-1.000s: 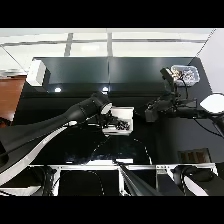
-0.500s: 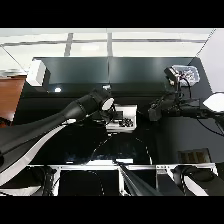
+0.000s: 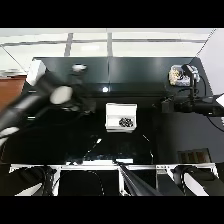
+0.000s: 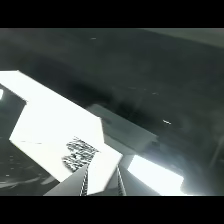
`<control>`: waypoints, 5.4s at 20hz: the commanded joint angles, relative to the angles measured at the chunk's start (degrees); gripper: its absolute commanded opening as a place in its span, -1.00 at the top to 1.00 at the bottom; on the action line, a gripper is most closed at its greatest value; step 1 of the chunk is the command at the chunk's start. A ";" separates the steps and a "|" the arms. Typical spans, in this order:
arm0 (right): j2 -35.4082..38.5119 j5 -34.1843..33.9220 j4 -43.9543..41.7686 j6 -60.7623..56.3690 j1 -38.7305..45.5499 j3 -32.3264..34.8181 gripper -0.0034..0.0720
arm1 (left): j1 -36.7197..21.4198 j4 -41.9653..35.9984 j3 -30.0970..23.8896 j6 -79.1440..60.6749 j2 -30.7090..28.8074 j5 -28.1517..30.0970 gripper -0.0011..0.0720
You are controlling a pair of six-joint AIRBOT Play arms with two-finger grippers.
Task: Fold the box and place the chain.
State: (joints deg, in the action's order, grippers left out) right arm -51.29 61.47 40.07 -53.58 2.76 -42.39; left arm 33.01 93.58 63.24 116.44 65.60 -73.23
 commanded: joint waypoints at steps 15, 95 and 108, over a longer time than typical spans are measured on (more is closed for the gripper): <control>0.07 4.00 1.09 -0.22 2.67 0.04 0.33 | -8.41 -57.75 -28.24 -123.97 2.84 25.68 -0.98; -20.06 1.31 11.02 36.24 -24.44 -8.85 0.12 | -5.88 -62.90 -18.25 -131.64 17.31 25.46 0.00; -20.06 1.46 11.04 36.24 -24.44 -8.70 0.09 | -5.88 -62.90 -18.25 -131.64 17.31 25.46 0.00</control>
State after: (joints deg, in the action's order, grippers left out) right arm -71.35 62.78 51.05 -17.32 -21.63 -51.11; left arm 27.11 30.65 44.97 -15.18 82.89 -47.75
